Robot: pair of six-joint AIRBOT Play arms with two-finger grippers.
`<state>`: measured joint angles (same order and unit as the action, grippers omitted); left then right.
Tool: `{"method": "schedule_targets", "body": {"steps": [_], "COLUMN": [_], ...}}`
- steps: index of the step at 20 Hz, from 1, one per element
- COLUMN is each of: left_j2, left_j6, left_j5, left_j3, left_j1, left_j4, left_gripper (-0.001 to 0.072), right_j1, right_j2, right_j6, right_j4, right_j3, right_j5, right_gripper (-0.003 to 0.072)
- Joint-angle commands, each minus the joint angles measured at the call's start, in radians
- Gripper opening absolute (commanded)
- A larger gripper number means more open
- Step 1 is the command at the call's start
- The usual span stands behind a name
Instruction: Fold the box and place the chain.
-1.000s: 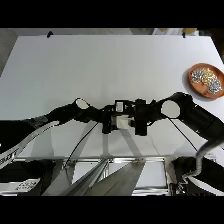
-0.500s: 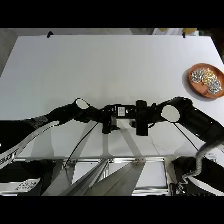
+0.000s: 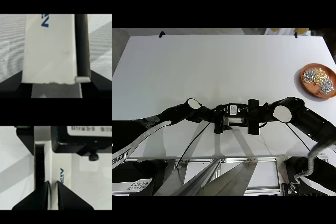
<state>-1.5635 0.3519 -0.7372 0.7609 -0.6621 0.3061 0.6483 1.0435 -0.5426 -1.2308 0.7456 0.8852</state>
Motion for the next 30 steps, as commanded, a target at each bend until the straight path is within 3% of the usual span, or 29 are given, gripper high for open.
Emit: {"method": "schedule_targets", "body": {"steps": [1,10,13,16,21,23,24,25,26,30], "left_j2": [0.000,0.000,0.000,0.000,0.000,0.000,0.000,0.000,0.000,0.000], "left_j6": [0.000,0.000,0.000,0.000,0.000,0.000,0.000,0.000,0.000,0.000], "left_j5": [0.000,0.000,0.000,0.000,0.000,0.000,0.000,0.000,0.000,0.000], "left_j3": [0.000,0.000,0.000,0.000,0.000,0.000,0.000,0.000,0.000,0.000], "left_j1": [0.000,0.000,0.000,0.000,0.000,0.000,0.000,0.000,0.000,0.000], "left_j4": [0.000,0.000,0.000,0.000,0.000,0.000,0.000,0.000,0.000,0.000], "left_gripper": [0.0314,0.0314,0.0314,0.0314,0.0314,0.0314,0.0314,0.0314,0.0314,0.0314], "right_j1": [0.001,0.001,0.001,0.001,0.001,0.000,-0.004,-0.013,-0.024,-0.033], "right_j2": [0.000,0.002,0.000,-0.012,-0.069,-0.079,-0.078,-0.074,-0.067,-0.033], "right_j6": [-0.007,-0.007,-0.006,-0.006,-0.007,-0.016,-0.046,-0.063,-0.064,-0.063], "right_j4": [0.005,0.017,0.055,0.061,0.061,0.061,0.061,0.061,0.061,0.065], "right_j3": [-0.001,-0.054,-0.054,-0.054,-0.054,-0.054,-0.054,-0.054,-0.054,-0.055], "right_j5": [-0.007,0.017,0.016,0.015,0.011,0.011,0.007,0.007,0.011,0.029], "right_gripper": [0.0107,0.0140,0.0301,0.0345,0.0345,0.0333,0.0283,0.0121,0.0017,0.0018]}}
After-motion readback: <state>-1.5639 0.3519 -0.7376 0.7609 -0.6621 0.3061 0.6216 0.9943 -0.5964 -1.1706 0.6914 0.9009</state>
